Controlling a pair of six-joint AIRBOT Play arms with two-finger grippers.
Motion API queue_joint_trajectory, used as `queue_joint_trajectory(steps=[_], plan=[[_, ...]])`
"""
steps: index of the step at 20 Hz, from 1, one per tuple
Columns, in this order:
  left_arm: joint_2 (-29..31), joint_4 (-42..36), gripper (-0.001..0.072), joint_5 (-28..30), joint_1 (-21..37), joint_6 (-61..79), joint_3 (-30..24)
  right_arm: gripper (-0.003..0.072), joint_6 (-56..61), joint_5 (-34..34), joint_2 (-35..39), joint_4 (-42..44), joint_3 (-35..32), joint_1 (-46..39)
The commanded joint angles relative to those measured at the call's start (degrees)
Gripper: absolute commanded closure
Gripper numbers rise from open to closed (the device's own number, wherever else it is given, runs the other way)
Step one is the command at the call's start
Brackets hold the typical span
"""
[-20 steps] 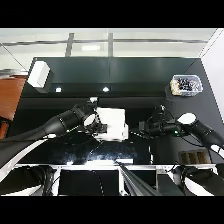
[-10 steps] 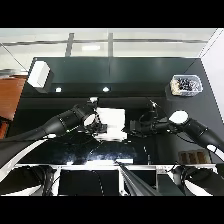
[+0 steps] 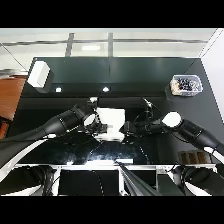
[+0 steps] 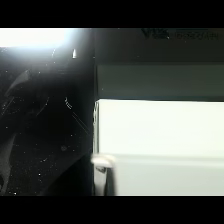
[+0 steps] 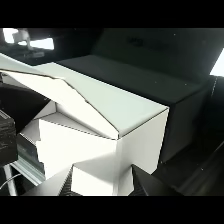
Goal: Fold the box and place the chain.
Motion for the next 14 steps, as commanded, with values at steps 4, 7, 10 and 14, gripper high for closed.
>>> queue_joint_trajectory(steps=[4, 7, 10, 14], plan=[[-0.02, 0.00, 0.0678, -0.04, 0.02, 0.02, -0.04, 0.0268, 10.34, -1.46, -0.07, -10.84, 3.37, 3.41], [-0.02, 0.00, 0.0678, -0.04, 0.02, 0.02, -0.04, 0.0268, 14.10, -3.21, -0.07, -13.09, 4.02, 4.37], [-0.02, 0.00, 0.0678, -0.04, 0.02, 0.02, -0.04, 0.0268, 18.99, -3.58, -0.07, -18.32, 4.15, 5.62], [-0.02, 0.00, 0.0678, -0.04, 0.00, 0.02, -0.04, 0.0268, 22.58, -3.74, -0.33, -23.10, 4.17, 8.07]])
